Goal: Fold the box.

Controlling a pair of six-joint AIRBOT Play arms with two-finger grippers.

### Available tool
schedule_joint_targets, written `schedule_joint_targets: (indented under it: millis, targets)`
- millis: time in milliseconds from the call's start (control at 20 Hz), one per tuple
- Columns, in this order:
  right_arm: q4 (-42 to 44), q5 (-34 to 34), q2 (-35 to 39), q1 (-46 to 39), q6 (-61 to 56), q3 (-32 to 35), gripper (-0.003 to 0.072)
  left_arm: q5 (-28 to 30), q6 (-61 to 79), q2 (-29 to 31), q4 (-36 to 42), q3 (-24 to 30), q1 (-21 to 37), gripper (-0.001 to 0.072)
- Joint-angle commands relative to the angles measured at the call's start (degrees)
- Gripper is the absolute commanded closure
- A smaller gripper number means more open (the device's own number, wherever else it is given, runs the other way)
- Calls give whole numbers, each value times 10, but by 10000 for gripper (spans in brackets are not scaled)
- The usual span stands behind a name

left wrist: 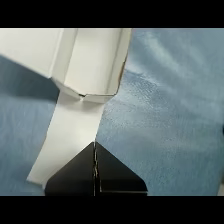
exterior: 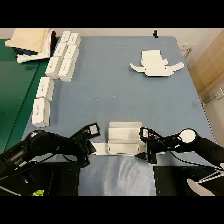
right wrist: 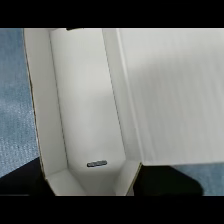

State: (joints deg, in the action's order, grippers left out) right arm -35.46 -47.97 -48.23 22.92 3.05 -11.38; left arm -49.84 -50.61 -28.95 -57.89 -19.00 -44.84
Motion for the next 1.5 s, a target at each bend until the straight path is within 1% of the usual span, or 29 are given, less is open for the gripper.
schedule_joint_targets:
  millis: [0, 50, 100, 150, 200, 250, 350, 400, 450, 500, 550, 750, 850, 950, 1050, 1250, 1300, 1350, 1450]
  targets:
    - [-1, 0, 0, 0, 0, 0, 86, -47, -443, 91, -201, -2, 4, 691]
    - [-1, 0, 0, 0, 0, 0, 86, -65, -580, 104, -257, -2, 12, 691]
    - [-1, 0, 0, 0, 0, 0, 86, -96, -692, 111, -302, -2, 23, 691]
    - [-1, 0, 0, 0, 0, 0, 86, -122, -748, 111, -318, -1, 38, 691]
    - [-1, 0, 0, 0, 0, 0, 86, -131, -753, 109, -313, 1, 54, 691]
    - [-1, 0, 0, 0, 0, 0, 86, -129, -753, 101, -291, 5, 71, 691]
    - [-1, 0, 0, 0, 0, 0, 86, -95, -745, 77, -249, 24, 104, 691]
    - [-1, 0, 0, 0, 0, 0, 86, -62, -714, 63, -209, 35, 118, 692]
    - [-1, 0, 0, 0, 0, 0, 86, -25, -664, 45, -150, 45, 132, 692]
    - [-1, 0, 0, 0, 0, 0, 86, -2, -609, 23, -86, 52, 142, 692]
    - [-1, 0, 0, 0, 0, 0, 86, 5, -560, 1, -41, 53, 150, 692]
    - [-1, 0, 0, 0, 0, 0, 86, 3, -418, -93, 88, 54, 156, 692]
    - [-1, 0, 0, 0, 0, 0, 86, 5, -330, -119, 185, 54, 156, 693]
    - [-1, 0, 0, 0, 0, 0, 86, 10, -267, -120, 261, 50, 156, 693]
    - [-1, 0, 0, 0, 0, 0, 86, 7, -252, -118, 279, 40, 156, 693]
    - [-1, 0, 0, 0, 0, 0, 86, 2, -241, -117, 279, 23, 155, 686]
    - [-1, 0, 0, 0, 0, 0, 86, 4, -237, -117, 279, 21, 155, 462]
    - [-1, 0, 0, 0, 0, 0, 86, 5, -237, -117, 278, 20, 156, 260]
    - [-1, 0, 0, 0, 0, 0, 86, 6, -238, -117, 263, 19, 156, 258]
